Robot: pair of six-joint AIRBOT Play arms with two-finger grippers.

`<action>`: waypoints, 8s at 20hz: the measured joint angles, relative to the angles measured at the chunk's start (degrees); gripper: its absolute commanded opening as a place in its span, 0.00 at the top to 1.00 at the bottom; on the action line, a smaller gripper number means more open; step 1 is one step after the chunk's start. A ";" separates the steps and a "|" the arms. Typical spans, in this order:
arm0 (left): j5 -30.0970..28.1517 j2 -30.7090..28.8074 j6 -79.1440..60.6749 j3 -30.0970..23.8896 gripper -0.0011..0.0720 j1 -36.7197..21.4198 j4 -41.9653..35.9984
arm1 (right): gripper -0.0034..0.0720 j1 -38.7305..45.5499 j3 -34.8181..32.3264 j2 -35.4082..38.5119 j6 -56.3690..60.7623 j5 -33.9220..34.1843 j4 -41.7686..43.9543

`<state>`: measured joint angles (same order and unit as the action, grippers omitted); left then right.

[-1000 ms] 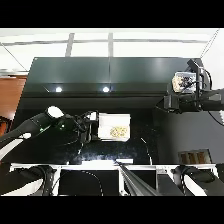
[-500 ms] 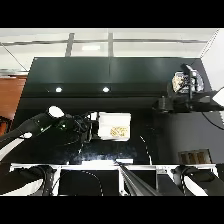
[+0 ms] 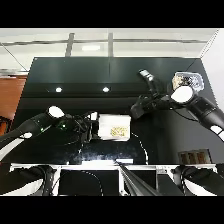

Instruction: Fold the box and place the chain.

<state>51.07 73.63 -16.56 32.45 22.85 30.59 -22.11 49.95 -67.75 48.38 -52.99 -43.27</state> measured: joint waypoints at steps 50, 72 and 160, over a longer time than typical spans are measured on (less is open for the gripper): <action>-0.07 0.00 -0.02 0.00 0.30 0.00 0.07 | 0.53 -11.56 -1.44 -1.55 -19.98 -7.08 -7.72; -0.02 0.00 0.02 0.00 0.30 0.00 0.07 | 0.94 -3.78 -2.29 4.00 2.84 -15.08 -2.91; -6.93 4.39 45.99 19.52 0.45 12.35 30.82 | 0.94 24.90 -5.90 17.70 20.70 -12.72 -5.03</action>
<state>44.14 78.02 29.43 51.96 35.20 61.41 2.79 44.05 -50.04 69.08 -65.71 -48.29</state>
